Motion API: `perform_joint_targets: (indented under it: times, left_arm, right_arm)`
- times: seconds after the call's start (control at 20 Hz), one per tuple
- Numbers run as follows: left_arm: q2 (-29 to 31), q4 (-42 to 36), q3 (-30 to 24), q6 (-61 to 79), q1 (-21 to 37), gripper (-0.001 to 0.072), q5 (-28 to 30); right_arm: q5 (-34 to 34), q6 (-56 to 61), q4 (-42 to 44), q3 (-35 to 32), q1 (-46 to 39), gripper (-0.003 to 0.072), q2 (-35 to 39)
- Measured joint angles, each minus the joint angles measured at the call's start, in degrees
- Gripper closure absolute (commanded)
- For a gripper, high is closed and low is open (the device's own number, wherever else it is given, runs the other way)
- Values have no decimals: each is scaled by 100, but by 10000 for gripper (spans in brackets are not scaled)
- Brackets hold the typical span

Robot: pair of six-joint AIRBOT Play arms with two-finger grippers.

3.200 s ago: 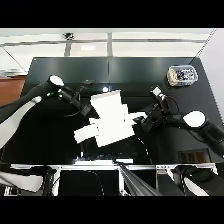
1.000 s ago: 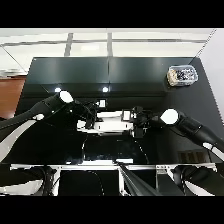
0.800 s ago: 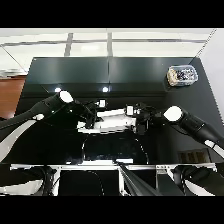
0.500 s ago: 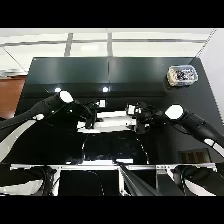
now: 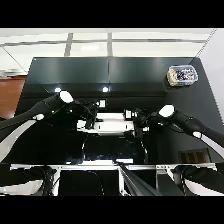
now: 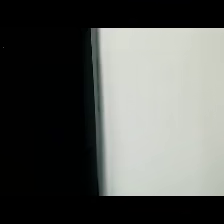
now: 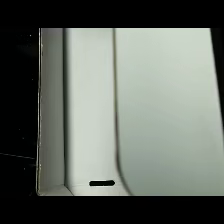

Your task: Fold the box and place the chain.

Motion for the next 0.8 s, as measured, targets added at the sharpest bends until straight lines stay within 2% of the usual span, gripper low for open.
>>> perform_joint_targets:
  times: [0.8]
  left_arm:
    - [0,-2,0,-11,0,682,7]
  right_arm:
    - [-114,63,-26,-4,-48,-19,-203]
